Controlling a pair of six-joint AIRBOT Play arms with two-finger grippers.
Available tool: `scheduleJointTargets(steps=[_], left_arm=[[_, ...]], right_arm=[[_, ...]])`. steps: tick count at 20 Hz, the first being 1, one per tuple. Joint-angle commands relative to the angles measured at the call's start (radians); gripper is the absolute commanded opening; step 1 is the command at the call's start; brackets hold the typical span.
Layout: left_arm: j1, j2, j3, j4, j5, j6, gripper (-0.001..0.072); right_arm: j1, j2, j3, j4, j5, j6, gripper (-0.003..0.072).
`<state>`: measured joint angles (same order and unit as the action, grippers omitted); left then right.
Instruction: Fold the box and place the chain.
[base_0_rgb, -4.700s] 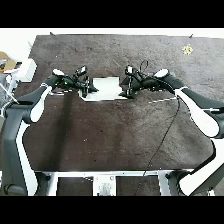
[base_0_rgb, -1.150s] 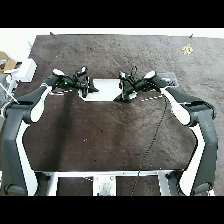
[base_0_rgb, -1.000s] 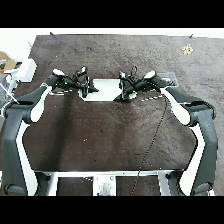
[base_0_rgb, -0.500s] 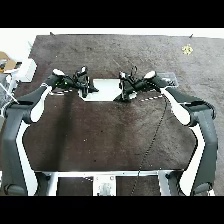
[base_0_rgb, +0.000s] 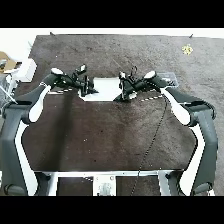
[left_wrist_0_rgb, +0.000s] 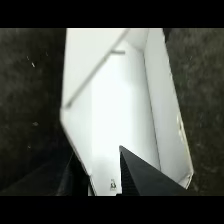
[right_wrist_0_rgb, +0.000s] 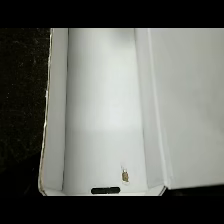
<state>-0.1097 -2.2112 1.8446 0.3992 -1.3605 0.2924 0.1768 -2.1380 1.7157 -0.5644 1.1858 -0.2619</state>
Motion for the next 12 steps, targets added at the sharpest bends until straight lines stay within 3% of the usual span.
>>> scheduleJointTargets(steps=[1, 6, 8, 10, 11, 12], left_arm=[[0.041, 0.040, 0.000, 0.005, -0.069, -0.081, 0.0301], [0.140, 0.109, 0.000, -0.047, -0.255, -0.275, 0.0299], [0.126, 0.108, -0.001, -0.053, -0.331, -0.355, 0.0298], [0.092, 0.108, -0.001, -0.042, -0.334, -0.371, 0.0275], [0.073, 0.108, -0.001, -0.042, -0.330, -0.370, 0.0074], [0.053, 0.108, -0.001, -0.041, -0.315, -0.365, 0.0007]], right_arm=[[0.000, 0.000, 0.000, 0.000, 0.000, 0.001, 0.0446], [0.000, 0.000, 0.000, 0.000, 0.000, 0.001, 0.0446], [0.000, 0.000, 0.000, 0.000, 0.000, 0.001, 0.0446], [0.000, 0.000, 0.000, 0.000, 0.000, 0.001, 0.0446], [0.000, 0.000, 0.000, 0.000, 0.000, 0.001, 0.0446], [0.000, 0.000, 0.000, 0.000, 0.000, 0.001, 0.0446]])
